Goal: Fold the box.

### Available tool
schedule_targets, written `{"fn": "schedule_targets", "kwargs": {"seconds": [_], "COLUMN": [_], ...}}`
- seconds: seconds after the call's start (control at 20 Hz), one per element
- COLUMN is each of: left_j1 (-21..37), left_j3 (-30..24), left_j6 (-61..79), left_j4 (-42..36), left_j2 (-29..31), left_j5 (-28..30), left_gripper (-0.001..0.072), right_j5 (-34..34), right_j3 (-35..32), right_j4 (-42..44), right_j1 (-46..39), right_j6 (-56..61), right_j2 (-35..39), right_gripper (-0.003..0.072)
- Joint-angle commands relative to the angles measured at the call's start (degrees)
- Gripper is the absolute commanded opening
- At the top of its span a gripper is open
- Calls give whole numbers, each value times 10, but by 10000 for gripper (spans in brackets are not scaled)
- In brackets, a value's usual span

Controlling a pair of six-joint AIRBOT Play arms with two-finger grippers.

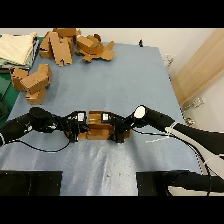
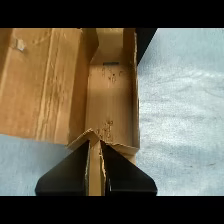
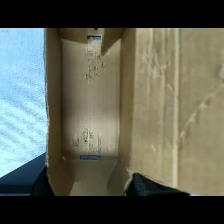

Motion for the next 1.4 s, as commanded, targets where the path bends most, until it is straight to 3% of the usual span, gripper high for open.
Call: {"fn": "schedule_targets", "kwargs": {"seconds": [0.0, 0.4, 0.45, 0.5, 1.05, 1.1, 1.15, 1.2, 1.35], "left_j1": [-4, -22, -22, -22, -22, -22, -21, -21, -21], "left_j3": [0, 0, 0, 0, 0, 0, 0, 0, 0], "left_j6": [-5, -15, -16, -17, -45, -45, -47, -49, -104], "left_j4": [-4, -7, -7, -11, -11, -11, -10, -2, 6], "left_j2": [0, -17, -19, -20, -20, -20, -19, -15, 14], "left_j5": [0, 0, -1, 1, -3, 7, 26, 56, 176], "left_gripper": [101, 133, 322, 570, 590, 582, 387, 37, 10], "right_j5": [0, 0, 0, 0, 0, 0, 0, 0, 0], "right_j3": [0, 0, 0, 0, 0, 0, 0, 0, 0], "right_j4": [0, 0, 0, 0, 0, 0, 0, 0, 0], "right_j1": [0, 0, 0, 0, 0, 0, 0, 0, 0], "right_j6": [0, 0, 0, 0, 0, 0, 0, 0, 0], "right_j2": [0, 0, 0, 0, 0, 0, 0, 0, 0], "right_gripper": [550, 550, 550, 550, 550, 550, 550, 550, 550]}}
